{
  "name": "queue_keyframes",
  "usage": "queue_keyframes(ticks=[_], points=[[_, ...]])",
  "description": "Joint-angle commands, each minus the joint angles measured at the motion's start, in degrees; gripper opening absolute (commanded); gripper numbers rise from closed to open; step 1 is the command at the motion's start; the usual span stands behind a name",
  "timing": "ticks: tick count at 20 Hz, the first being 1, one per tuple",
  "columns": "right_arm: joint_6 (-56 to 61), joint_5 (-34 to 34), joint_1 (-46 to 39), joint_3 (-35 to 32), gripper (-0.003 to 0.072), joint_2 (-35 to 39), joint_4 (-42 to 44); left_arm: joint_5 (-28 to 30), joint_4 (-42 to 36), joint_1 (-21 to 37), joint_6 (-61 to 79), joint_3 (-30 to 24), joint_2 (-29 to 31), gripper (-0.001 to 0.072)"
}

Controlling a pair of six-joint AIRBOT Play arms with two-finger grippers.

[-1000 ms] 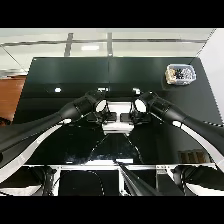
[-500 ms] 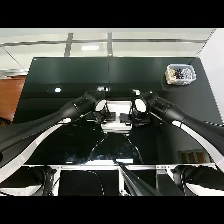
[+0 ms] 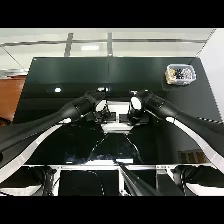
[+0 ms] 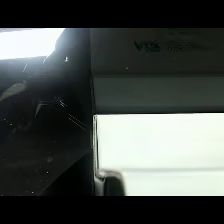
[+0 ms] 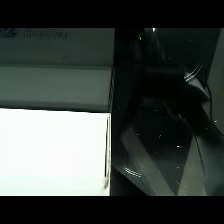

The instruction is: Fold the box and place the chain.

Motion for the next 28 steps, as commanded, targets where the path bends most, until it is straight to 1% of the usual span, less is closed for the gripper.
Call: queue_keyframes(ticks=[1, 3, 5, 6, 8, 10, 11, 12, 13, 14, 15, 16, 17, 18, 19, 21, 22, 23, 26, 27, 28], points=[[-0.02, 0.28, -0.11, 0.17, 0.0015, -0.24, -0.04, 0.02, 0.11, -0.02, 0.15, 0.0, 0.04, 0.0031], [-0.07, 0.28, -0.28, 0.28, 0.0029, -0.2, -0.09, 0.02, 0.11, -0.02, 0.15, 0.0, 0.04, 0.0031], [-0.96, 0.81, -1.31, 0.5, 0.0395, 0.79, -0.07, 0.02, 0.11, -0.02, 0.15, 0.0, 0.04, 0.003], [-3.58, 2.19, -2.19, 1.01, 0.0382, 1.84, -0.07, 0.04, 0.11, -0.02, 0.15, 0.0, 0.04, 0.003], [-9.49, 6.36, -4.17, 3.04, 0.0381, 5.27, 0.09, 0.04, 0.11, -0.02, 0.15, 0.0, 0.04, 0.003], [-15.34, 9.77, -6.49, 5.53, 0.0381, 10.71, -0.11, 0.11, 0.11, -0.02, 0.15, 0.0, 0.04, 0.003], [-17.38, 9.64, -8.04, 6.36, 0.0381, 13.88, -1.46, 0.52, 0.11, -0.02, 0.15, 0.0, 0.04, 0.0031], [-17.99, 8.09, -9.97, 6.78, 0.0382, 17.25, -5.88, 0.52, 0.11, -0.02, 0.15, 0.0, 0.04, 0.003], [-17.97, 5.88, -11.78, 6.78, 0.0381, 19.89, -12.48, 0.5, 0.09, -0.02, 0.15, 0.0, 0.04, 0.0031], [-17.94, 4.09, -13.6, 6.75, 0.0381, 21.59, -21.75, 0.44, 0.09, -0.02, 0.15, 0.0, 0.04, 0.003], [-17.79, 2.47, -15.37, 6.67, 0.0382, 21.99, -30.05, 0.44, 0.11, -0.02, 0.15, 0.0, 0.04, 0.003], [-17.14, -0.52, -17.97, 6.32, 0.0384, 21.73, -35.32, 0.46, 0.09, -0.02, 0.15, 0.0, 0.04, 0.003], [-16.94, -4.46, -21.31, 5.97, 0.0552, 21.03, -35.95, 0.48, 0.09, -0.02, 0.15, 0.0, 0.04, 0.0031], [-16.7, -8.33, -25.07, 5.68, 0.072, 19.63, -34.4, 0.5, 0.09, -0.02, 0.15, 0.0, 0.04, 0.003], [-16.33, -11.17, -28.48, 5.66, 0.072, 17.62, -32.0, 0.5, 0.09, -0.02, 0.15, 0.0, 0.04, 0.0031], [-16.35, -18.14, -34.88, 5.79, 0.072, 12.35, -23.78, 0.42, 0.09, -0.04, 0.15, 0.0, 0.04, 0.003], [-15.76, -21.62, -37.9, 6.88, 0.072, 9.2, -18.86, 0.22, 0.09, -0.02, 0.15, 0.0, 0.04, 0.0031], [-13.86, -22.77, -40.35, 9.33, 0.072, 5.62, -14.51, -0.09, 0.13, -0.02, 0.17, 0.0, 0.04, 0.0031], [-13.2, -22.1, -46.53, 21.29, 0.072, -7.26, 4.0, -0.52, 0.11, -0.02, 0.15, 0.0, 0.04, 0.003], [-13.18, -21.27, -47.67, 24.92, 0.0719, -10.93, 8.76, -0.55, 0.11, -0.02, 0.15, 0.0, 0.04, 0.0031], [-12.59, -19.74, -48.52, 28.65, 0.0716, -14.49, 11.76, -0.55, 0.09, -0.04, 0.15, 0.0, 0.04, 0.003]])
